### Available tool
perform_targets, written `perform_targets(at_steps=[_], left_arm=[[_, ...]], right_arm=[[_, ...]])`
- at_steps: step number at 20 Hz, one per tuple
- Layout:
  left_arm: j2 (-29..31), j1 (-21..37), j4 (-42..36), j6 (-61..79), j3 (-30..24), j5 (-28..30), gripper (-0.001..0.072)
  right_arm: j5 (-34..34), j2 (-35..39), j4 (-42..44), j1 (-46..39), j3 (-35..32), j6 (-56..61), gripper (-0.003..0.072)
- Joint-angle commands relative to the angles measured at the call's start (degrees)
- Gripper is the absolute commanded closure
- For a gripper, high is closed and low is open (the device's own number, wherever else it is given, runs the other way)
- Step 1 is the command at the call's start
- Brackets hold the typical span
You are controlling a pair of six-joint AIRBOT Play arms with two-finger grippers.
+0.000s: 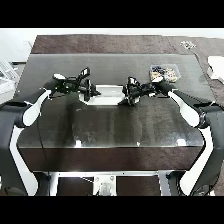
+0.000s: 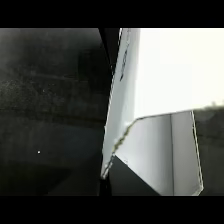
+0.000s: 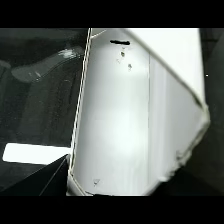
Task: Fold the box and place the chain.
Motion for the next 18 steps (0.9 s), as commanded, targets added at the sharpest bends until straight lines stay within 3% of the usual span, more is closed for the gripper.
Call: perform_targets(at_steps=[1,6,7,8,9,15,18], left_arm=[[0.11,-0.04,-1.6,-2.56,0.04,-1.14,0.0205],[0.22,-0.02,-2.75,-1.75,2.01,-4.15,0.0177],[0.28,0.07,-2.75,-2.1,2.86,-4.83,0.0141],[0.52,0.15,-2.86,-2.8,3.63,-5.42,0.0033],[1.09,0.33,-2.97,-3.39,3.82,-5.53,-0.0004],[7.13,3.65,-3.5,-5.77,4.5,-7.21,-0.0005],[10.71,6.05,-5.18,-7.32,4.72,-12.22,0.0014]], right_arm=[[-0.17,-0.04,0.13,0.07,0.02,0.04,0.017],[-0.17,-0.04,0.13,0.07,0.02,0.04,0.017],[-0.17,-0.04,0.13,0.07,0.02,0.04,0.017],[-0.17,-0.04,0.13,0.07,0.02,0.04,0.017],[-0.17,-0.04,0.11,0.07,0.02,0.04,0.017],[-0.17,-0.04,0.13,0.07,0.02,0.04,0.017],[-0.17,-0.04,0.15,0.07,0.02,0.04,0.017]])
